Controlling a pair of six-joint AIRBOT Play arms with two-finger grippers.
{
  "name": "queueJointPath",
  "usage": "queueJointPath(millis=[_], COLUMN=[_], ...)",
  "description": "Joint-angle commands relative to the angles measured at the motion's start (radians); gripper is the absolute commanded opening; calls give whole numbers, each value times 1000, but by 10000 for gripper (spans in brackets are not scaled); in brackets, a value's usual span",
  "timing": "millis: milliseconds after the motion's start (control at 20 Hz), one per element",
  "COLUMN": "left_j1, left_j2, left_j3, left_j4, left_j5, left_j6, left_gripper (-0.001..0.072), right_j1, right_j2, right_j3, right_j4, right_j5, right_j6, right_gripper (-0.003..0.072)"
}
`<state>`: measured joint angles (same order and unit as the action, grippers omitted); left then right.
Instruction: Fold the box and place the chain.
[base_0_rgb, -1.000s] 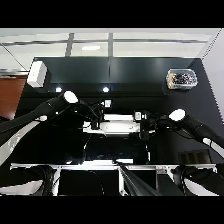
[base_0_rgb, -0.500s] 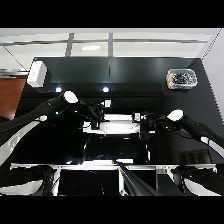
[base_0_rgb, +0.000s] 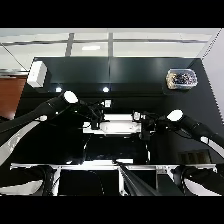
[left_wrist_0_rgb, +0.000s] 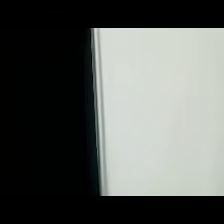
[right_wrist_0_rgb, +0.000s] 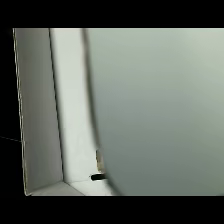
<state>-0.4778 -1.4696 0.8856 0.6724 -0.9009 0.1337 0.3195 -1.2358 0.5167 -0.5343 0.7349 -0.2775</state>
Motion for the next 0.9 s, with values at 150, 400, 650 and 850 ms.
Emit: queueJointPath(millis=[150,400,650,850], left_j1=[0,0,0,0], left_j2=[0,0,0,0], left_j3=[0,0,0,0], left_j4=[0,0,0,0], left_j5=[0,0,-1,2], left_j6=[0,0,-7,-7], left_gripper=[25,25,25,25], right_j1=[1,14,43,43], right_j2=[-1,-2,-6,-6], right_j3=[0,0,1,1], right_j4=[-2,-20,-51,-51], right_j5=[-6,-12,-52,-52], right_j6=[9,16,53,53], right_gripper=[699,699,699,699])
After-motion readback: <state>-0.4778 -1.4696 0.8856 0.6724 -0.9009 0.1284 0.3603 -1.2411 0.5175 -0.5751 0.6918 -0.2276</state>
